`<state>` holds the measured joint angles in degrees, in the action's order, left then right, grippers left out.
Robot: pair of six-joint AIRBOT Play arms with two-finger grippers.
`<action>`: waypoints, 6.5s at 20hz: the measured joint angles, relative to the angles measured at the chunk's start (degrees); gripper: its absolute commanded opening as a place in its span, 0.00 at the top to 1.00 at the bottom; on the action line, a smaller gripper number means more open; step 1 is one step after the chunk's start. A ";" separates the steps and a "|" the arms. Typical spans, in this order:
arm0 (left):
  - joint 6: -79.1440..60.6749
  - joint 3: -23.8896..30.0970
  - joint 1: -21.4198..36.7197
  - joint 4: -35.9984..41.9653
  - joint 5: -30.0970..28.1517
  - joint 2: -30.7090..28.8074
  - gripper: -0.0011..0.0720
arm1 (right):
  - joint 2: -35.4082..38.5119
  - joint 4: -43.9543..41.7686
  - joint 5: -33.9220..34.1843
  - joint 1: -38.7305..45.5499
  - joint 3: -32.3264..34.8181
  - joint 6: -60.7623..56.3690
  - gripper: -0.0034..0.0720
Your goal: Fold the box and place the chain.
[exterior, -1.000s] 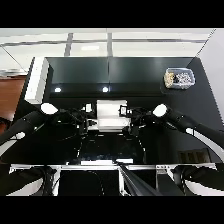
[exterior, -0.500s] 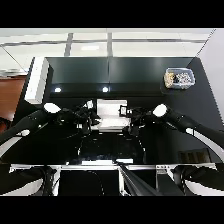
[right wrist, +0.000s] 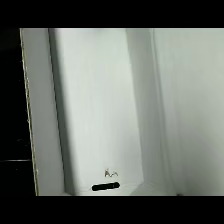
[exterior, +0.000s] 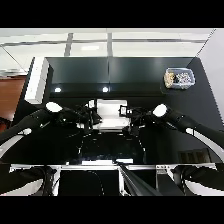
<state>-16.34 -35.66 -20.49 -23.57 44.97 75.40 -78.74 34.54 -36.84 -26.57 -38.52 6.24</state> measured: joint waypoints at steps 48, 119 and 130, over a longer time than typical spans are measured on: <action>70.58 -5.16 21.53 -9.20 25.40 9.84 0.00 | 0.00 0.02 0.00 0.00 0.00 -0.02 0.70; 132.50 -25.81 -19.21 -59.63 17.51 10.34 0.43 | 0.00 0.00 0.00 0.00 0.00 0.00 0.70; 141.96 -26.95 -21.92 -64.92 18.53 11.02 0.43 | 0.00 0.00 0.00 0.00 0.00 0.00 0.70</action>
<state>125.62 -62.61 -42.41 -88.49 63.51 86.41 -78.74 34.54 -36.84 -26.57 -38.52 6.24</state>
